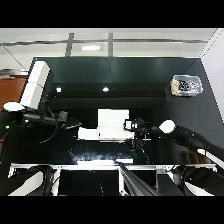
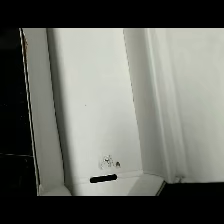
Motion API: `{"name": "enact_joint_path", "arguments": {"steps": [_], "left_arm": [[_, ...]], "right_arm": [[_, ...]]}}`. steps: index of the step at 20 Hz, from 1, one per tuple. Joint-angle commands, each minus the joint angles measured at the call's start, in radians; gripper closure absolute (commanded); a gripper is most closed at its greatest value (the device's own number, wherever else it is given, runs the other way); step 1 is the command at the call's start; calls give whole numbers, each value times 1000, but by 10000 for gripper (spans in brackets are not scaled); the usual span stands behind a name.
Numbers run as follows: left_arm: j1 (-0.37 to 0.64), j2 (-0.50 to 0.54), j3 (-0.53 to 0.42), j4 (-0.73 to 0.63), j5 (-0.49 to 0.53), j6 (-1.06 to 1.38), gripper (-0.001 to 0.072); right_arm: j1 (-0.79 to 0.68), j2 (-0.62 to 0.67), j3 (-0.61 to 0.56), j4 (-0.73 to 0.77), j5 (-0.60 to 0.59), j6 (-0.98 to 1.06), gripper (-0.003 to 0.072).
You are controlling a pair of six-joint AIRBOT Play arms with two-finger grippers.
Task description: Fold the box and place the chain.
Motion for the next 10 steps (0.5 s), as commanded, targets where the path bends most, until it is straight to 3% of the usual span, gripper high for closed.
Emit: {"name": "enact_joint_path", "arguments": {"steps": [1, 4, 10], "left_arm": [[151, 16, -2, 126, 19, 24, 685], [185, 16, -60, 311, 126, -82, 684], [84, -47, -168, 204, 256, -61, 684]], "right_arm": [[0, 0, 0, 0, 0, 0, 295], [0, 0, 0, 0, 0, 0, 295], [1, -1, 0, 0, 0, 0, 295]]}}
